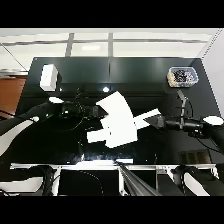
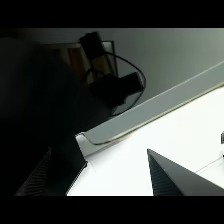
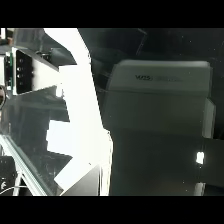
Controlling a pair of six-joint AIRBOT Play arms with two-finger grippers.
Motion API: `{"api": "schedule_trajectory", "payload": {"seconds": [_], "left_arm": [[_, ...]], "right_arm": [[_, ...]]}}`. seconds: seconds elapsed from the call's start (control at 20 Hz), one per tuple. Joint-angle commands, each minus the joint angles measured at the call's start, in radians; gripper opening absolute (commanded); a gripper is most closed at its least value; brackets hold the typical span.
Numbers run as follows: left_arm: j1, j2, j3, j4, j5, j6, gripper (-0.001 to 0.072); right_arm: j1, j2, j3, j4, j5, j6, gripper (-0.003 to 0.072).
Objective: Fold the box and place the chain.
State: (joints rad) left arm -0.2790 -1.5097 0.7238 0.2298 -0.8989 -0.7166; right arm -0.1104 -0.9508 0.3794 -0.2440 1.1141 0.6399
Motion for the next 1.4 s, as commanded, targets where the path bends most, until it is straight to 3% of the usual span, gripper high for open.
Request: {"api": "schedule_trajectory", "payload": {"seconds": [0.0, 0.15, 0.6, 0.9, 1.35], "left_arm": [[-0.005, -0.010, 0.003, -0.012, -0.050, 0.061, 0.0704], [-0.008, -0.010, 0.003, -0.003, -0.126, 0.111, 0.0704], [-0.006, -0.010, 0.003, -0.004, -0.130, 0.112, 0.0704], [-0.007, -0.012, 0.003, 0.018, -0.166, 0.112, 0.0704], [-0.006, -0.086, 0.003, 0.021, -0.231, 0.114, 0.0689]], "right_arm": [[0.001, 0.001, -0.001, -0.001, 0.001, 0.009, 0.0047], [0.001, 0.001, -0.001, -0.004, 0.002, 0.015, 0.0047], [0.001, 0.001, -0.001, -0.004, 0.003, 0.016, 0.0047], [0.001, 0.001, -0.001, -0.004, 0.087, 0.026, 0.0047], [0.001, 0.001, -0.019, -0.087, 0.071, -0.024, 0.0047]]}}
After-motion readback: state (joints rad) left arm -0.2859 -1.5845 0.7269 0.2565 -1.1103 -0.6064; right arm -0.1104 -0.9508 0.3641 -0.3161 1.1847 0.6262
